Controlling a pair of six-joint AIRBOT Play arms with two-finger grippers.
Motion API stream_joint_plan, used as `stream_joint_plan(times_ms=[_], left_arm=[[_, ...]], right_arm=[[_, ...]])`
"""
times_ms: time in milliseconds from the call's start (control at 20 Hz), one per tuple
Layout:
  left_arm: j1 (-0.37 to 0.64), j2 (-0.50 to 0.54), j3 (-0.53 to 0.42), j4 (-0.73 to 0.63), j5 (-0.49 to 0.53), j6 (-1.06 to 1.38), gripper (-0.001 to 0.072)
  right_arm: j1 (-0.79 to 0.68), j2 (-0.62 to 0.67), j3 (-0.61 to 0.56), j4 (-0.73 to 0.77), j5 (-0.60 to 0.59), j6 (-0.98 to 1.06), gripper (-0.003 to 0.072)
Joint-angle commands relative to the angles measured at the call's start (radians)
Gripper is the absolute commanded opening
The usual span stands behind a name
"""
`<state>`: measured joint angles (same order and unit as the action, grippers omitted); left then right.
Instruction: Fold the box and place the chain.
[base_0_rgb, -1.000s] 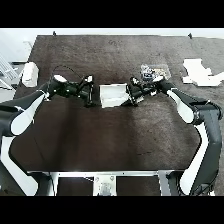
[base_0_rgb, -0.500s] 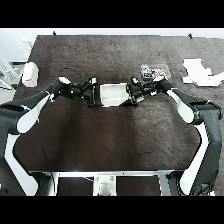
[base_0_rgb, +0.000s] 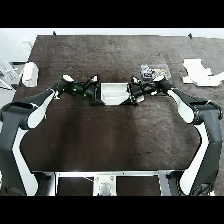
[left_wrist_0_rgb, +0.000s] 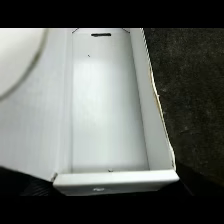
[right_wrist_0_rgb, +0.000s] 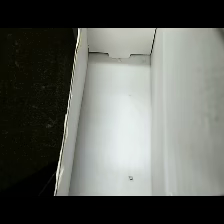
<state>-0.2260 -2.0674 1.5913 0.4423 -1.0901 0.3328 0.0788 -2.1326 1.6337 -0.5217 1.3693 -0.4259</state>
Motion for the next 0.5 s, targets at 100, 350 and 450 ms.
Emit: stream_joint_plan(times_ms=[100, 350, 450], left_arm=[[0.000, -0.010, 0.011, -0.010, 0.012, 0.016, 0.0720], [-0.018, -0.010, 0.011, -0.011, 0.054, 0.017, 0.0720], [-0.022, -0.010, 0.011, -0.016, 0.058, 0.021, 0.0720]], right_arm=[[0.001, 0.000, 0.000, -0.003, 0.009, -0.001, 0.0505], [0.001, 0.000, 0.000, -0.003, 0.009, -0.001, 0.0506], [0.001, 0.000, 0.000, -0.003, 0.009, -0.001, 0.0505]])
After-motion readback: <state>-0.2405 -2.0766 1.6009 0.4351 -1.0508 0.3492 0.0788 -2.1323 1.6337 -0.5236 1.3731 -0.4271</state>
